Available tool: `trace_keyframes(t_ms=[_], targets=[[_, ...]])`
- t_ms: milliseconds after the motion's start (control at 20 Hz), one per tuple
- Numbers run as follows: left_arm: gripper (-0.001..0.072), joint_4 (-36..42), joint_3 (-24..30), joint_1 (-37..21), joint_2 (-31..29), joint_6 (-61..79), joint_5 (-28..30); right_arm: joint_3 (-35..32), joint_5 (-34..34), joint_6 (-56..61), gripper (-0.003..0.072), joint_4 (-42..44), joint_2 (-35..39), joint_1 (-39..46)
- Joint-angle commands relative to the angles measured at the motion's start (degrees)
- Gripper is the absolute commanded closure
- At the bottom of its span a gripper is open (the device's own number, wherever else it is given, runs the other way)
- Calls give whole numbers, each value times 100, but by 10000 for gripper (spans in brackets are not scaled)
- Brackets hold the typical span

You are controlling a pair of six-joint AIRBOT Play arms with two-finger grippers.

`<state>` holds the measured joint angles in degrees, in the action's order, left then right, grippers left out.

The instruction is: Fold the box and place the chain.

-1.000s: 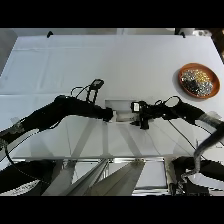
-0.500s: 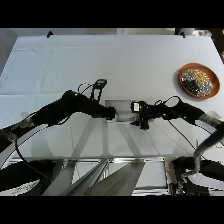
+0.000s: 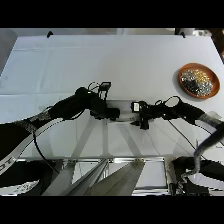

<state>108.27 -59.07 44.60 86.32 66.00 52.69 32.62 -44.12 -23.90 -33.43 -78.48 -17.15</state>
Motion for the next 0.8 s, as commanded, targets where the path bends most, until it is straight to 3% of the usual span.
trace_keyframes(t_ms=[0, 100, 300, 400, 450, 600, 700, 750], targets=[[220, -289, -72, 13, 76, -492, 125, -2, 0, 0, 288, 2, 2, -4], [220, -341, -190, -7, 181, -855, 315, -4, 0, 0, 288, 2, 2, -4], [220, -420, -745, 13, 649, -903, 1268, -2, 0, 0, 288, 2, 2, -4], [226, -385, -817, 15, 702, -907, 1244, -2, 0, 0, 288, 2, 2, -4], [284, -369, -822, 15, 699, -907, 1213, -2, 0, 0, 288, 2, 2, -4], [323, -369, -828, 15, 706, -975, 1204, -2, 0, 0, 288, 2, 2, -4], [419, -369, -828, 15, 713, -994, 1189, -2, 0, 0, 288, 2, 2, -4], [504, -354, -828, 28, 713, -997, 1176, -2, 0, 0, 288, 2, 2, -4]])
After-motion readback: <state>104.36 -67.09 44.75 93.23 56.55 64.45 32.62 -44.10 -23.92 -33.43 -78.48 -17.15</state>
